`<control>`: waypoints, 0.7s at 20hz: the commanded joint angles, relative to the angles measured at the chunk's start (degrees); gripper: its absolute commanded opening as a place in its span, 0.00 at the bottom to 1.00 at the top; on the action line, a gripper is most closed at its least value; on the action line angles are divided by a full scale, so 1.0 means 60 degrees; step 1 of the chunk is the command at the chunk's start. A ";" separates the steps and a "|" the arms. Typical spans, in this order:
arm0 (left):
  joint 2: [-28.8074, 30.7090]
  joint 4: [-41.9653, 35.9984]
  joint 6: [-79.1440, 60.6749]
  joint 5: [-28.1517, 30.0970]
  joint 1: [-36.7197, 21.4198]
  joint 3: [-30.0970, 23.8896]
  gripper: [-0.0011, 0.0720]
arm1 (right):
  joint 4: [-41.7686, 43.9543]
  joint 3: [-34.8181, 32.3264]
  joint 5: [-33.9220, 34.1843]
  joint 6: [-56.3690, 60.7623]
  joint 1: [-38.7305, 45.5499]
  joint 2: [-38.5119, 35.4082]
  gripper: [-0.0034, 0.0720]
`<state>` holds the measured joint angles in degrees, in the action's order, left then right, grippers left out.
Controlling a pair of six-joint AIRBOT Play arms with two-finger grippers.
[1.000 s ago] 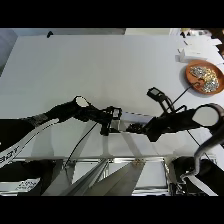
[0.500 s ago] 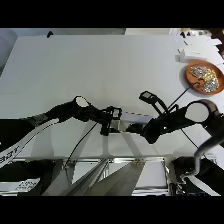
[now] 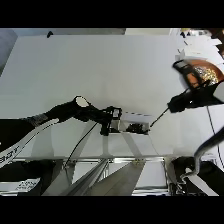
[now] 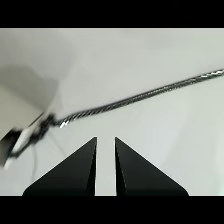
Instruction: Fold the box and place the chain.
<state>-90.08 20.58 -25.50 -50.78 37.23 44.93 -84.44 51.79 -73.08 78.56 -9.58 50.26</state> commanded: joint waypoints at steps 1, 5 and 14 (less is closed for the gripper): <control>0.0004 0.0000 -0.0004 0.0000 0.0000 0.0007 0.30 | 0.0244 0.0055 0.0936 0.0659 0.1279 0.0415 0.21; 0.0004 0.0000 -0.0004 0.0004 0.0000 0.0007 0.30 | 0.0393 -0.0178 0.1060 0.0656 0.1351 0.1723 0.76; 0.0004 0.0000 -0.0004 0.0000 0.0000 0.0007 0.30 | 0.0361 -0.0481 0.1424 0.1395 0.1351 0.4069 0.47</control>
<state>-90.08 20.58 -25.50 -50.78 37.23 44.93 -82.28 49.74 -66.04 84.29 -1.56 71.40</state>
